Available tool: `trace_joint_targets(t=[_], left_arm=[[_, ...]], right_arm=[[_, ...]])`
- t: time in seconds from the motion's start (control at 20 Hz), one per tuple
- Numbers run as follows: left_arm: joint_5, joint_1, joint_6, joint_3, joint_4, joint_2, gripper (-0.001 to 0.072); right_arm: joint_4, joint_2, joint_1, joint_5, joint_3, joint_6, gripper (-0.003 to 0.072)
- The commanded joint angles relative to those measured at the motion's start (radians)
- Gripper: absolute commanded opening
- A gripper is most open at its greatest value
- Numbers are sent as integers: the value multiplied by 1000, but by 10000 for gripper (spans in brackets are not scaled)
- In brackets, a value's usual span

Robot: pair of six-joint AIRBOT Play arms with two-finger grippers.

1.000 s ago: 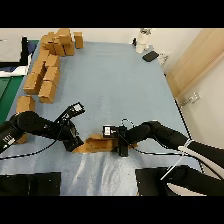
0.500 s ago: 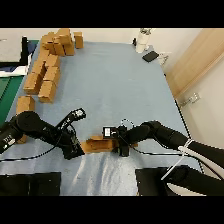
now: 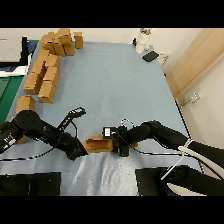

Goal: Fold the box.

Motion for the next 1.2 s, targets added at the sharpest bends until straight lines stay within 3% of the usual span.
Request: trace_joint_targets(t=[0.0,0.05,0.3,0.4,0.6,0.85,1.15], left_arm=[[74,-11,-177,0,-28,-24,92],[134,-30,-225,0,-38,-42,15],[476,-116,-247,0,-202,-141,13],[550,-114,-242,0,-262,-152,13],[649,-114,-239,0,-299,-175,13],[647,-116,-236,0,-298,-287,12],[693,-115,-228,1,-293,-320,12]], right_arm=[[1,-1,0,-1,0,0,521],[0,-1,0,-1,0,0,522],[0,-1,0,-1,0,0,522],[0,-1,0,-2,0,0,522],[0,-1,0,-2,0,0,522],[0,-1,0,-3,0,0,522],[0,-1,0,-4,0,0,522]])
